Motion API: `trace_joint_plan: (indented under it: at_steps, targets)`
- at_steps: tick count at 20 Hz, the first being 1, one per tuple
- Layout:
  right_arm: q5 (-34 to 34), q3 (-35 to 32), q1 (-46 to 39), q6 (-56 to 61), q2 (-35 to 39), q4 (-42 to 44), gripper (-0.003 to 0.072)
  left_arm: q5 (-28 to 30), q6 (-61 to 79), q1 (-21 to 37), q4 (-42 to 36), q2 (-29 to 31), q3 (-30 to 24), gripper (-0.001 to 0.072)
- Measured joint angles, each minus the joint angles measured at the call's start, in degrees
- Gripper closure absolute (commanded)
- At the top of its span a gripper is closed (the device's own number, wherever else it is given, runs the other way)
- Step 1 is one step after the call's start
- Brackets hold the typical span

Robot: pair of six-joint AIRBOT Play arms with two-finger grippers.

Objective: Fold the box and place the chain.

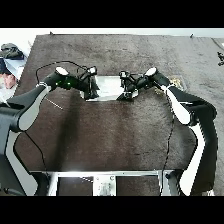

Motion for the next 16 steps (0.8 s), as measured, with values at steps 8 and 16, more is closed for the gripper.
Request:
trace_joint_plan:
  at_steps: [8, 16]
  targets:
    - [0.0, 0.0, 0.0, 0.0, 0.0, 0.0, 0.0368, -0.6, -1.3, 1.4, 0.4, 0.0, 0.0, 0.0666]
    - [0.0, 0.0, 0.0, 0.1, 0.0, 0.0, 0.0368, -4.6, -5.2, 6.1, 0.2, 4.8, 0.4, 0.0702]
